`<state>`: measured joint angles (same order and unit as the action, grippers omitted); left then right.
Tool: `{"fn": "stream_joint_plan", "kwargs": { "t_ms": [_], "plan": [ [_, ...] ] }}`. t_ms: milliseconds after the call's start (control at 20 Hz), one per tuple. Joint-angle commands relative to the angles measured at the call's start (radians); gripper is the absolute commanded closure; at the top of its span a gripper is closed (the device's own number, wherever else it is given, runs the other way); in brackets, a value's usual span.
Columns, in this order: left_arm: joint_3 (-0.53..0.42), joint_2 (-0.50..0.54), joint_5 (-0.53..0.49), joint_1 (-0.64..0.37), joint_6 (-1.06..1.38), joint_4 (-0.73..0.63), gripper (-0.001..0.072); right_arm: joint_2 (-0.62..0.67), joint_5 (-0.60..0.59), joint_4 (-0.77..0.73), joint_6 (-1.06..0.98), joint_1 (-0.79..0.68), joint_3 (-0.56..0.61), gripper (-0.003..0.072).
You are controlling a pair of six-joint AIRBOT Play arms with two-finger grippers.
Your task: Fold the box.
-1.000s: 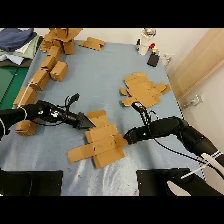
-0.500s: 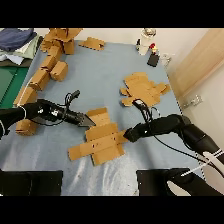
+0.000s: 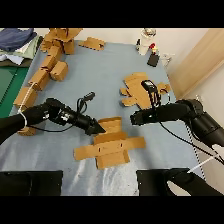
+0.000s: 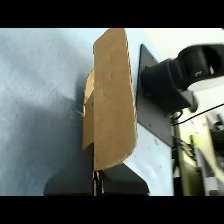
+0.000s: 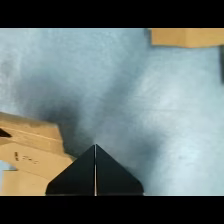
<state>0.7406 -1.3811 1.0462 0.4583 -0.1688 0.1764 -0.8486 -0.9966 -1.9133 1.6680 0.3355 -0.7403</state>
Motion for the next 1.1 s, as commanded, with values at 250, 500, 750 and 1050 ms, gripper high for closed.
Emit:
{"fn": "stream_joint_plan", "kwargs": {
  "t_ms": [250, 500, 750, 1050],
  "plan": [
    [-0.018, 0.162, -0.238, 0.097, 0.189, 0.037, 0.0699, 0.0, -0.046, -0.05, -0.143, 0.046, 0.129, 0.0683],
    [-0.039, 0.172, -0.237, 0.097, 0.249, 0.039, 0.0699, 0.024, -0.156, 0.222, -0.307, 0.046, 0.129, 0.0683],
    [-0.071, 0.172, -0.317, 0.141, 0.303, 0.04, 0.07, 0.02, -0.087, 0.357, -0.415, 0.046, 0.129, 0.0683],
    [-0.08, 0.174, -0.384, 0.252, 0.364, 0.022, 0.07, 0.021, -0.066, 0.355, -0.427, 0.046, 0.129, 0.0683]
  ]
}}
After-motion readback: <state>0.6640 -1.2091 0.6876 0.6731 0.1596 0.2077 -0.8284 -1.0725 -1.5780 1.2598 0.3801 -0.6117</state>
